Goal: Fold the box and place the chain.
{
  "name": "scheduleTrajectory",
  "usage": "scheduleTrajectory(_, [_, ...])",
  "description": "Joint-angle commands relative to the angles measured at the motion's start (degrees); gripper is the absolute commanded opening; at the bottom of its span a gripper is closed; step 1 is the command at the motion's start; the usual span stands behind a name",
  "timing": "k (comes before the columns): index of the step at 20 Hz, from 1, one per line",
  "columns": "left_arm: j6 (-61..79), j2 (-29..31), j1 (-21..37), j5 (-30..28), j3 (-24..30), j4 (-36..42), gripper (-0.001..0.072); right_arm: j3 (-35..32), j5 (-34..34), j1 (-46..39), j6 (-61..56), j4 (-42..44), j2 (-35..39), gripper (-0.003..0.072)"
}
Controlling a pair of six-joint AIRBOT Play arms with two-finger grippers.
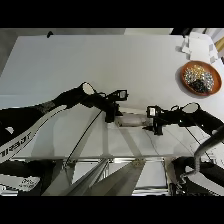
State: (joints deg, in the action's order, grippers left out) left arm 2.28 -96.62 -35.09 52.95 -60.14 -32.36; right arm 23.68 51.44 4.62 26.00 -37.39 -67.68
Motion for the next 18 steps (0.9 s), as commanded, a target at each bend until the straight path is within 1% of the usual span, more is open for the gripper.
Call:
scheduleTrajectory(1, [0.0, 0.0, 0.0, 0.0, 0.0, 0.0, 0.0009, 0.0, 0.0, 0.0, 0.0, 0.1, 0.0, 0.0434])
scheduleTrajectory(6, [0.0, 0.0, 0.0, 0.0, 0.0, 0.2, 0.0009, 0.0, 0.0, 0.0, 0.0, 0.1, 0.0, 0.0434])
scheduleTrajectory(7, [0.1, 0.0, 0.0, 0.0, 0.0, 0.2, 0.0024, 0.0, 0.0, 0.0, 0.0, 0.1, 0.0, 0.0434])
scheduleTrajectory(8, [0.1, 0.2, 0.0, 0.0, 0.0, 0.1, 0.0127, 0.0, 0.0, 0.0, 0.0, 0.1, 0.0, 0.0434])
scheduleTrajectory(9, [0.0, 0.4, 0.1, 0.0, 0.0, 0.1, 0.0267, 0.0, 0.0, 0.0, 0.0, 0.1, 0.0, 0.0434])
scheduleTrajectory(10, [0.0, 0.8, 0.2, 0.0, 0.0, 0.0, 0.0383, 0.0, 0.0, 0.0, 0.0, 0.1, 0.0, 0.0434])
scheduleTrajectory(11, [0.0, 1.4, 0.2, -0.1, 0.0, -0.5, 0.0433, 0.0, 0.0, 0.0, 0.0, 0.1, 0.0, 0.0434])
scheduleTrajectory(14, [-1.2, 3.7, 0.2, -0.3, 0.0, -5.2, 0.0434, 0.0, 0.0, 0.0, 0.0, 0.1, 0.0, 0.0434])
scheduleTrajectory(18, [-9.6, 7.3, 0.2, -0.2, 0.0, -16.2, 0.0434, 0.0, 0.0, 0.0, 0.0, 0.1, 0.0, 0.0434])
